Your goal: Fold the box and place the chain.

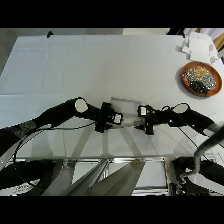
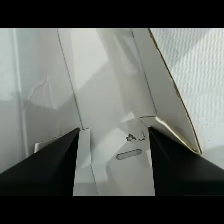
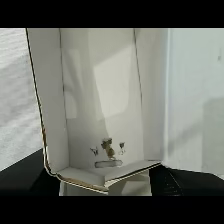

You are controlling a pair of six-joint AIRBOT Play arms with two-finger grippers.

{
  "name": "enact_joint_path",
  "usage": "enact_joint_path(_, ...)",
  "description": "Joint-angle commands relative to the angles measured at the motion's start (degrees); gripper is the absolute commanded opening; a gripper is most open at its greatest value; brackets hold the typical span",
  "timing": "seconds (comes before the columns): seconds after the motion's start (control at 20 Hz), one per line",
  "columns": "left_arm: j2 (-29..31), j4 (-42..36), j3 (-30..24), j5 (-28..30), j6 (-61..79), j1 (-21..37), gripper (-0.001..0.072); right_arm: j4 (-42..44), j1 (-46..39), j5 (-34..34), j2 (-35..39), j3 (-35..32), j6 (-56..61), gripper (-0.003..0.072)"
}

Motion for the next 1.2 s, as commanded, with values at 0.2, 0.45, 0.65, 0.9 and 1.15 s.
enact_joint_path(0.2,5.7,10.3,0.0,-0.3,-20.1,0.2,0.001,-0.1,0.0,0.1,0.0,0.0,0.0,0.0296)
enact_joint_path(0.45,12.3,24.8,0.0,-5.1,-54.8,1.2,0.0005,-0.1,0.0,0.1,0.0,0.0,0.0,0.0296)
enact_joint_path(0.65,14.8,30.3,0.0,-13.2,-74.3,6.6,0.0003,-0.1,0.0,0.1,0.0,0.0,0.0,0.0296)
enact_joint_path(0.9,13.8,21.2,-4.3,-10.8,-77.7,12.9,0.0003,-0.1,0.0,0.1,0.0,0.0,0.0,0.0296)
enact_joint_path(1.15,11.9,14.9,-6.2,-9.2,-76.9,14.5,0.0002,-0.1,0.0,0.1,0.0,0.0,0.0,0.0296)
